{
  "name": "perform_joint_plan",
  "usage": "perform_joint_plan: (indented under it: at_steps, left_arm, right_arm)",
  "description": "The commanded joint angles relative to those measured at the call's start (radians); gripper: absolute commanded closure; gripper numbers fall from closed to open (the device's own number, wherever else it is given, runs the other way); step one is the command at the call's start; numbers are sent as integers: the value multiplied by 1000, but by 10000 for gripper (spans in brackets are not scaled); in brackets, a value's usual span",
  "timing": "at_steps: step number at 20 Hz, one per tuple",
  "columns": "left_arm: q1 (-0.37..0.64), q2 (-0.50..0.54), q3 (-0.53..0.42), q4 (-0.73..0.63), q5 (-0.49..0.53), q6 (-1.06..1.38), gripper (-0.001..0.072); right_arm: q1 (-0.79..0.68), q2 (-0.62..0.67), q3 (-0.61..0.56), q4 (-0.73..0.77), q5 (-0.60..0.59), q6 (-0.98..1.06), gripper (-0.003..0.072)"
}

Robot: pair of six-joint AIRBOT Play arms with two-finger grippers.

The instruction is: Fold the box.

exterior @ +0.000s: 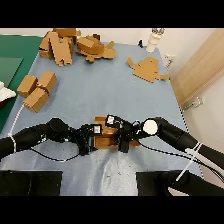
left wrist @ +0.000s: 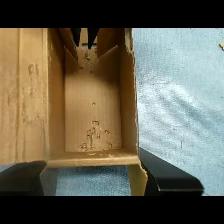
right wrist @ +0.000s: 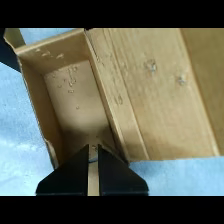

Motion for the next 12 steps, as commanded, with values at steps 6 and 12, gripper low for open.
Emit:
perform_joint_plan:
  at_steps: [6, 12]
  left_arm:
    - [0, 0, 1, 0, 0, 2, 267]
    - [0, 0, 1, 1, 1, 3, 267]
  right_arm:
    - [2, -32, -1, 58, 38, -13, 489]
    - [2, -42, -1, 87, 48, -14, 342]
